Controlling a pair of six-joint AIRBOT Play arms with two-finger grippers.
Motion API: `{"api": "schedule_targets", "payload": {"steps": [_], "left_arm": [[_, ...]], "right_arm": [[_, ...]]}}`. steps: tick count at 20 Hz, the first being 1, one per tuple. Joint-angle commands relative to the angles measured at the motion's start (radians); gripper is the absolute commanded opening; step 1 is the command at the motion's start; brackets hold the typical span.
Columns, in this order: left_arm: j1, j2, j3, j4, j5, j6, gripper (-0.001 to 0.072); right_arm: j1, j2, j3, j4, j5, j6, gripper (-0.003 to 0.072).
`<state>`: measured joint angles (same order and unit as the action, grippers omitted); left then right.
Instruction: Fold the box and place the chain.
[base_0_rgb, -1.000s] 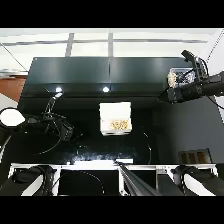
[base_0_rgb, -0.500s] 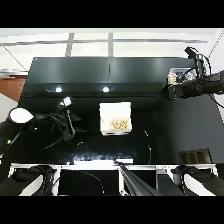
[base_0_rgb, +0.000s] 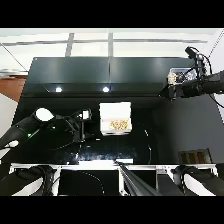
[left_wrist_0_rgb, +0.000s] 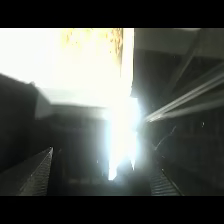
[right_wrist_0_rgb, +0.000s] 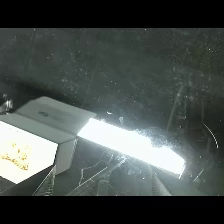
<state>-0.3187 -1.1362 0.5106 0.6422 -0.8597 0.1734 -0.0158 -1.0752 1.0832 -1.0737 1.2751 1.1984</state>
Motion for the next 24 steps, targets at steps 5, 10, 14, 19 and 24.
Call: {"api": "schedule_targets", "payload": {"steps": [5, 10, 14, 19, 24], "left_arm": [[0.005, -0.109, 0.039, -0.202, -0.006, 0.16, 0.0713], [0.008, -0.163, 0.084, -0.217, -0.045, 0.164, 0.0711], [0.006, -0.179, 0.101, -0.212, -0.058, 0.164, 0.0712], [0.006, -0.179, 0.101, -0.197, -0.062, 0.159, 0.0712], [0.005, -0.177, 0.101, -0.167, -0.063, 0.148, 0.0713]], "right_arm": [[-0.001, 0.0, 0.0, 0.0, 0.0, 0.018, 0.0703], [0.0, 0.0, 0.0, 0.0, 0.004, 0.018, 0.0703], [-0.001, 0.0, 0.0, 0.0, 0.003, 0.018, 0.0703], [-0.001, 0.0, 0.0, 0.0, 0.004, 0.018, 0.0702], [-0.001, 0.0, 0.0, 0.0, 0.003, 0.018, 0.0703]]}}
